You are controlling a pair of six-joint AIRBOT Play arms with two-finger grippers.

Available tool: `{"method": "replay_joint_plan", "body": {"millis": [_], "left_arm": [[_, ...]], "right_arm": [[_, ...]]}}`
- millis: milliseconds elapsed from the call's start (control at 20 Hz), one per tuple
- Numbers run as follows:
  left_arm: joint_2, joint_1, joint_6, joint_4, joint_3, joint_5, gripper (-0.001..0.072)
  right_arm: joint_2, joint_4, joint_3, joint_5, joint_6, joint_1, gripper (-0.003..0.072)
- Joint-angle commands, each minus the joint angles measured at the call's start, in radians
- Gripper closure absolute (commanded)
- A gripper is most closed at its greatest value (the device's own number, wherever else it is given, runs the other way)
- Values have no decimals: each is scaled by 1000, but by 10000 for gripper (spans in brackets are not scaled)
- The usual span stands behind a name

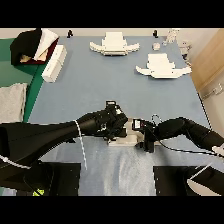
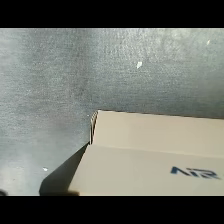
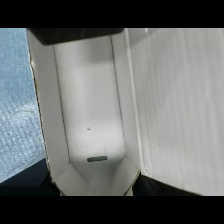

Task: Fold the box.

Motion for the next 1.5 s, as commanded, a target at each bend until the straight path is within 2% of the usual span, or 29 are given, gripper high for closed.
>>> {"method": "replay_joint_plan", "body": {"millis": [0, 50, 200, 450, 500, 550, 600, 650, 800, 1000, 1100, 1150, 1250, 1350, 1450], "left_arm": [[0, 0, 2, -2, 0, 3, 393], [0, 0, -6, -3, 0, 2, 55], [3, 1, 18, -14, 18, -60, 37], [110, 0, 153, -13, 128, -279, 37], [143, 0, 185, -13, 141, -300, 66], [177, 0, 199, -13, 147, -312, 290], [208, 0, 224, -11, 147, -310, 610], [230, 1, 264, -7, 147, -306, 696], [247, 10, 381, 0, 146, -299, 696], [245, 32, 645, 13, 146, -177, 696], [245, 34, 783, 45, 143, -186, 696], [256, 61, 868, 19, 135, -178, 696], [322, 138, 1094, -66, 58, -99, 697], [425, 238, 1336, -173, -76, 9, 697], [523, 342, 1645, -323, -206, 65, 695]], "right_arm": [[1, 0, 1, 0, 0, 0, 177], [1, 0, 1, 0, 0, 0, 177], [1, 0, 1, 0, 0, 0, 177], [1, 0, 1, 0, 0, 0, 177], [1, 0, 1, 0, 0, 0, 177], [1, 0, 1, 0, 0, 0, 177], [1, 0, 1, 0, 0, 0, 177], [1, 0, 1, 0, 0, 0, 177], [1, 0, 1, 0, 0, 0, 177], [1, 0, 1, 0, 1, 0, 177], [1, 0, 1, 0, 0, 0, 177], [1, 1, 1, 0, 0, 0, 177], [1, 0, 1, 0, 1, 0, 177], [1, 0, 1, 0, 0, 0, 177], [1, 0, 1, 0, 1, 0, 177]]}}
